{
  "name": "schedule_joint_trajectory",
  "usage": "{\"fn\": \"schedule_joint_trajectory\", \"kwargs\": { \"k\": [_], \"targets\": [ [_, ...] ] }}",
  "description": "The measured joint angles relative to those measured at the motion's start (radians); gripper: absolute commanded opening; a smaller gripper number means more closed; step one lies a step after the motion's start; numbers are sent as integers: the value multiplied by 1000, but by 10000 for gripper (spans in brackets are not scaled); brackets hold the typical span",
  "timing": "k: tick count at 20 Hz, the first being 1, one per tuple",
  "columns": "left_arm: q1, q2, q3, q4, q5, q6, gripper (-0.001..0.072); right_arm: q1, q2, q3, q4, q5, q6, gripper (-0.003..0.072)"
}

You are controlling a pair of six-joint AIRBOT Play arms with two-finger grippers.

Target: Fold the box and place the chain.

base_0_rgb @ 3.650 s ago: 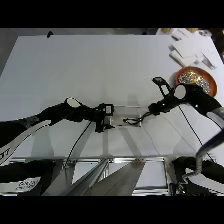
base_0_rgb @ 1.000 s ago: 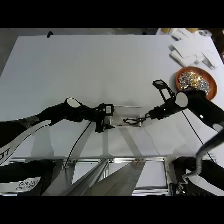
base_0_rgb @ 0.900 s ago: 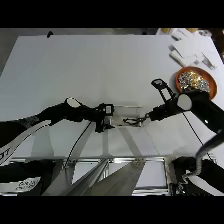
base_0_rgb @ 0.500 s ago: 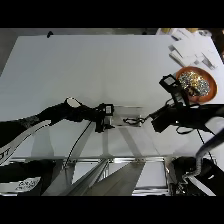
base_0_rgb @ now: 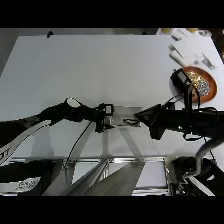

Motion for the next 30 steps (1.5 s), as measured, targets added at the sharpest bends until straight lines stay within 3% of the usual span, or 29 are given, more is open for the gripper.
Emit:
{"fn": "schedule_joint_trajectory", "kwargs": {
  "k": [6,12,17,21,25,30],
  "targets": [
    [0,0,0,0,0,0,111,0,-30,-33,109,-45,-84,20],
    [0,0,0,0,0,0,111,1,-162,-108,125,-95,-138,24],
    [0,0,0,0,0,0,111,42,-301,-124,90,-123,-170,205],
    [0,0,0,0,0,0,111,45,-339,-74,37,-90,-176,199],
    [0,0,0,0,0,0,111,-55,-322,59,-121,34,-144,20],
    [0,0,0,0,0,0,111,-236,-320,94,-377,96,37,21]
  ]
}}
